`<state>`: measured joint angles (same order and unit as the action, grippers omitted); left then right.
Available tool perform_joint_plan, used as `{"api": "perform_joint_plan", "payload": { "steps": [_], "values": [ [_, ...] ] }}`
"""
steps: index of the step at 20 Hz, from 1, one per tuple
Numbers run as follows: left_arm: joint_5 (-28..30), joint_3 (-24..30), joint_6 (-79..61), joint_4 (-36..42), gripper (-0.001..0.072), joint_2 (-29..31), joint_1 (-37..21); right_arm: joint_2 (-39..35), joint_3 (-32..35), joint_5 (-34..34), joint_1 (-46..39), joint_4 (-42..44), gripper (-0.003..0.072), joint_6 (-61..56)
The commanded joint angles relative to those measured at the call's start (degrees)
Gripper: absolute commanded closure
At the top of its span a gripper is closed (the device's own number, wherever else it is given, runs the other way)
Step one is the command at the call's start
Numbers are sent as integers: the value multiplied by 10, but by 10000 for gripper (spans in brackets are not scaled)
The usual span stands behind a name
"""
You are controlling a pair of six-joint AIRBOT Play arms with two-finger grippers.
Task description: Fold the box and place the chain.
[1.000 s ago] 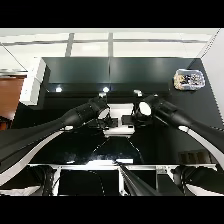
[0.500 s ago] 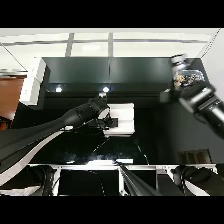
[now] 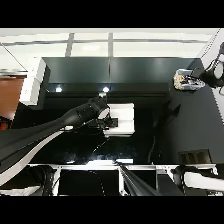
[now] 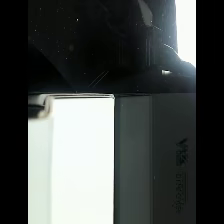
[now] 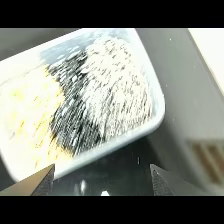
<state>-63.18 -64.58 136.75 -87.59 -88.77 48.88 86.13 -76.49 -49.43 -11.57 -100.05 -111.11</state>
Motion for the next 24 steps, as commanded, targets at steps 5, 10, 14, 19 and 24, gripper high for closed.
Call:
{"api": "perform_joint_plan", "payload": {
  "steps": [5,10,14,19,24],
  "values": [
    [-1,0,0,0,680,0,0,229,-258,-110,-43,81,76,63],
    [-2,0,0,0,680,0,0,256,-268,-87,-49,64,76,40],
    [-2,0,0,0,680,0,0,271,-268,-62,-49,65,76,39],
    [-3,0,0,0,680,0,0,283,-269,-60,-49,64,306,40],
    [-6,0,0,0,680,0,0,265,-305,-110,-49,64,666,59]
  ]
}}
